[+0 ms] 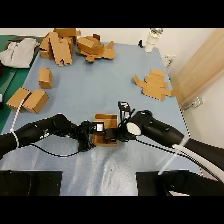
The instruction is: Fold the box.
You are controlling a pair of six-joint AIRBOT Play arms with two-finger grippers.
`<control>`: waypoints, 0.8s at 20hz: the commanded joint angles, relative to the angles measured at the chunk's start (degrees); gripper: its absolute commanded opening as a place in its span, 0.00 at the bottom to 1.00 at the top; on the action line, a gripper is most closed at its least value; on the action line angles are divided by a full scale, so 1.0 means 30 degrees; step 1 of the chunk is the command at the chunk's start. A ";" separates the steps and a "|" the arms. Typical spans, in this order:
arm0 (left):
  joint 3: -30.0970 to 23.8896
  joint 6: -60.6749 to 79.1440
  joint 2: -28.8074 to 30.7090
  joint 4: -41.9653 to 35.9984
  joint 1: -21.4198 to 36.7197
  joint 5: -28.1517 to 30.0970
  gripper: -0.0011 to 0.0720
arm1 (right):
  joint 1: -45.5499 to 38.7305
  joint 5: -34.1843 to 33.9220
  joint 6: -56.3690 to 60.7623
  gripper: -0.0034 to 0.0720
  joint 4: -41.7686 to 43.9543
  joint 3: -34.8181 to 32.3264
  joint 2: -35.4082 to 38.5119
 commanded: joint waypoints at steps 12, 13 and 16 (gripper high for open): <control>0.0015 0.0022 0.0000 0.0007 -0.0007 0.0000 0.73 | 0.0911 0.3257 0.2747 0.20 -0.1071 0.2616 -0.4648; 0.0015 0.0022 0.0000 0.0007 -0.0007 -0.0015 0.73 | 0.0911 0.3264 0.2747 0.08 -0.1071 0.2637 -0.4641; 0.0015 0.0022 0.0000 0.0007 -0.0007 -0.0007 0.73 | 0.0933 0.3242 0.2732 0.04 -0.1071 0.2827 -0.4641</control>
